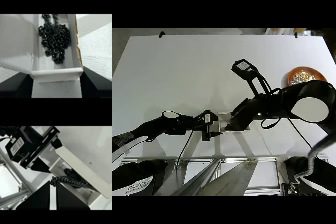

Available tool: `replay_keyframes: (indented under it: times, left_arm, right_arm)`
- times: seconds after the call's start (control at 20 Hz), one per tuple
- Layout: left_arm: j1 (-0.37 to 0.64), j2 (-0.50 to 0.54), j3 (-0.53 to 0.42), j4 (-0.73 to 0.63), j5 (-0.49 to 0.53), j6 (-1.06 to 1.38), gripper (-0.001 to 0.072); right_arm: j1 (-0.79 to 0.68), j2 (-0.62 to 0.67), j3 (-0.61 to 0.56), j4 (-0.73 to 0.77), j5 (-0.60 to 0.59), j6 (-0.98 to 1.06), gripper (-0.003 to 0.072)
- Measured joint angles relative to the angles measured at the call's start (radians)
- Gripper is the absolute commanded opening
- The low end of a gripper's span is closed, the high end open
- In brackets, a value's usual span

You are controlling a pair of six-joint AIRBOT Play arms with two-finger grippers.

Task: Fold the box and place the chain.

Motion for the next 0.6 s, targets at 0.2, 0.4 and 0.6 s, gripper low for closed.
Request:
replay_keyframes:
  times: [0.2,0.4,0.6]
  left_arm:
    - [0.0,0.0,0.0,0.0,0.0,0.0,0.0203]
    - [0.0,0.0,0.0,0.0,0.0,0.0,0.0203]
    - [0.0,0.0,0.0,0.0,0.0,0.0,0.0203]
  right_arm:
    - [0.005,-0.035,-0.072,-0.002,-0.032,0.001,0.0093]
    - [0.005,-0.087,-0.141,-0.003,-0.077,0.0,0.0144]
    - [-0.048,-0.107,-0.098,-0.002,-0.047,-0.026,0.0228]
